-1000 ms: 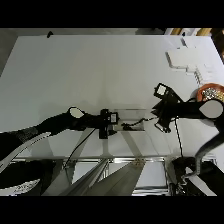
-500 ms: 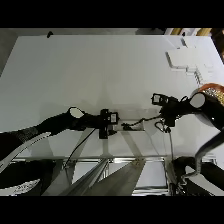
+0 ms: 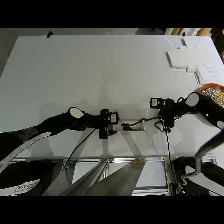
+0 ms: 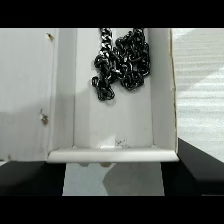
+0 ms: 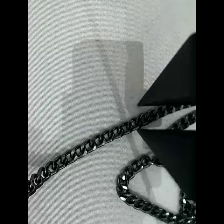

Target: Fold the box and place the chain.

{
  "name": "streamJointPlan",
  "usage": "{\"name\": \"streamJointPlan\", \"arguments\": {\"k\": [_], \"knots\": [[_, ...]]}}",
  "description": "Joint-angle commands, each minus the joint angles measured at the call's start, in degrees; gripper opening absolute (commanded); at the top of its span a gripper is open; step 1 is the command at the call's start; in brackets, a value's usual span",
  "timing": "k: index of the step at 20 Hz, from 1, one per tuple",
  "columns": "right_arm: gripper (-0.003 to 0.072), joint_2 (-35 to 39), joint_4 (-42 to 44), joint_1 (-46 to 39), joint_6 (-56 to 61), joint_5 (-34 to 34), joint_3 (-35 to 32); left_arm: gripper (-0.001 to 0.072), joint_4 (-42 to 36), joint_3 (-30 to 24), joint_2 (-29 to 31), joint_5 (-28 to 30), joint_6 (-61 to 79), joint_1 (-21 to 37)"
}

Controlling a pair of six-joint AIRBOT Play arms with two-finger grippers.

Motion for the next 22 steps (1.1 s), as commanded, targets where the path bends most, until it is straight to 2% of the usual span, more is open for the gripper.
{"name": "streamJointPlan", "arguments": {"k": [1,5,9,12,15,19,22], "knots": [[0.0018,-0.55,-0.2,0.0,-0.44,-0.48,-0.28,0.0205,0.02,0.0,0.04,0.02,0.0,0.02],[0.0017,2.45,-0.33,0.13,-0.2,4.81,-0.28,0.0205,0.02,0.02,0.04,0.02,0.0,0.02],[0.0017,13.2,0.81,0.13,4.52,9.09,-0.28,0.0205,0.02,0.0,0.04,0.02,0.0,0.02],[0.0017,22.82,7.02,0.13,5.79,12.46,-0.31,0.0205,0.02,0.0,0.04,0.02,0.0,0.02],[0.0017,28.89,19.32,0.28,5.68,15.67,-0.37,0.0205,0.02,0.0,0.04,0.02,0.0,0.02],[0.0017,30.4,31.8,7.78,5.62,13.97,-0.59,0.0205,0.02,0.0,0.04,0.02,0.0,0.02],[0.0017,29.97,31.69,17.92,5.64,6.03,-0.59,0.0205,0.02,0.0,0.04,0.02,0.0,0.02]]}}
